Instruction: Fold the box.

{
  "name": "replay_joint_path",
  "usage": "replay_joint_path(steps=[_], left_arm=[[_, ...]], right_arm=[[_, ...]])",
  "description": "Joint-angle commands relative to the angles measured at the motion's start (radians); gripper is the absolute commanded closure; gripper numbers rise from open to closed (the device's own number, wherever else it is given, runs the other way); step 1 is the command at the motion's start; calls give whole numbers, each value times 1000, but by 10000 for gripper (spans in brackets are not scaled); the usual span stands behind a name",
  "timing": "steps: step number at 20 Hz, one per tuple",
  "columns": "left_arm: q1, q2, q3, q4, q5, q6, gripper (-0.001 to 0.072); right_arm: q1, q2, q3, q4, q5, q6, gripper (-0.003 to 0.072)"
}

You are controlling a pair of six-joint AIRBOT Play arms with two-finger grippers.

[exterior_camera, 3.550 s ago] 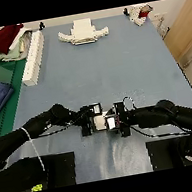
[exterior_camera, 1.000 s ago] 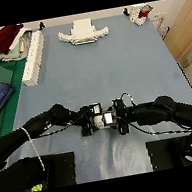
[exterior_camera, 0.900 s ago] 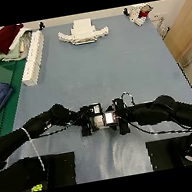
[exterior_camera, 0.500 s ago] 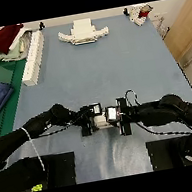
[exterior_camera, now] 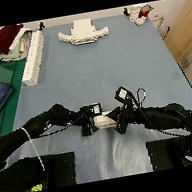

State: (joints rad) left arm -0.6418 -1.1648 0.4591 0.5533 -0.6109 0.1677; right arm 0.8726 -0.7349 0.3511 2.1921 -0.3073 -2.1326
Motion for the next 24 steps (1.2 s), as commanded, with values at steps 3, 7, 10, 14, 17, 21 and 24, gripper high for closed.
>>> replay_joint_path(steps=[3, 7, 10, 14, 17, 21, 24], left_arm=[[0, 0, 0, 0, 0, 0, 160], [0, 0, 0, 0, 0, 0, 161], [0, 0, 0, 0, 0, 0, 160], [0, 0, 0, 0, 0, 0, 161], [0, 0, 0, 0, 0, 0, 160], [0, 0, 0, 0, 0, 0, 161], [0, 0, 0, 0, 0, 0, 160]], right_arm=[[8, 1, -67, 56, 93, 32, 683], [63, -36, -68, 55, 104, 30, 683], [79, -86, -68, 53, 123, 30, 683], [79, -101, -69, 53, 120, 30, 682], [79, -101, -77, 53, 116, 30, 683], [79, -99, -81, 53, 116, 30, 682], [79, -99, -80, 53, 116, 30, 682]])
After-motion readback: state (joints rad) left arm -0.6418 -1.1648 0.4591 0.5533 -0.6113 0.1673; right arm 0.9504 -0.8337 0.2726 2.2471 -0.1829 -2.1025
